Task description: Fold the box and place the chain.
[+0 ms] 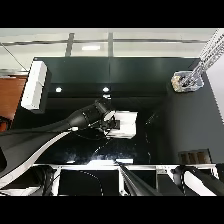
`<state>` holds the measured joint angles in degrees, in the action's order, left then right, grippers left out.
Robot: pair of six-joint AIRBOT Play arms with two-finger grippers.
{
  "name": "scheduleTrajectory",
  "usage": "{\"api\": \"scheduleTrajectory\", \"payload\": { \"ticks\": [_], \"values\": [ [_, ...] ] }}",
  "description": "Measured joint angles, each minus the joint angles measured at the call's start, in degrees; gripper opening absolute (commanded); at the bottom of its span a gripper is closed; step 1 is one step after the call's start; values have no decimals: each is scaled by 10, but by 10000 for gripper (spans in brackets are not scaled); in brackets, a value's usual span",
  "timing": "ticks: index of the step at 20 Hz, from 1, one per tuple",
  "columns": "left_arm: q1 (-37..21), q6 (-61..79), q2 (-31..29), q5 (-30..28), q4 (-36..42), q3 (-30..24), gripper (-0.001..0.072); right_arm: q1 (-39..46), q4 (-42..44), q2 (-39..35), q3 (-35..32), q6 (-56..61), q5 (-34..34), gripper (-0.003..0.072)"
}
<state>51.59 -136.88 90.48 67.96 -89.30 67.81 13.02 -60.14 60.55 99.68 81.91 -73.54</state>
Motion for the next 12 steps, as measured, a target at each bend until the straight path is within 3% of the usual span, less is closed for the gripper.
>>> {"api": "scheduleTrajectory", "payload": {
  "ticks": [6,12],
  "values": [
    [0,0,0,0,0,0,26,-120,-18,-93,-73,-11,-33,5],
    [0,0,0,0,0,0,26,-220,-12,-122,-89,-14,-66,4]
  ]
}}
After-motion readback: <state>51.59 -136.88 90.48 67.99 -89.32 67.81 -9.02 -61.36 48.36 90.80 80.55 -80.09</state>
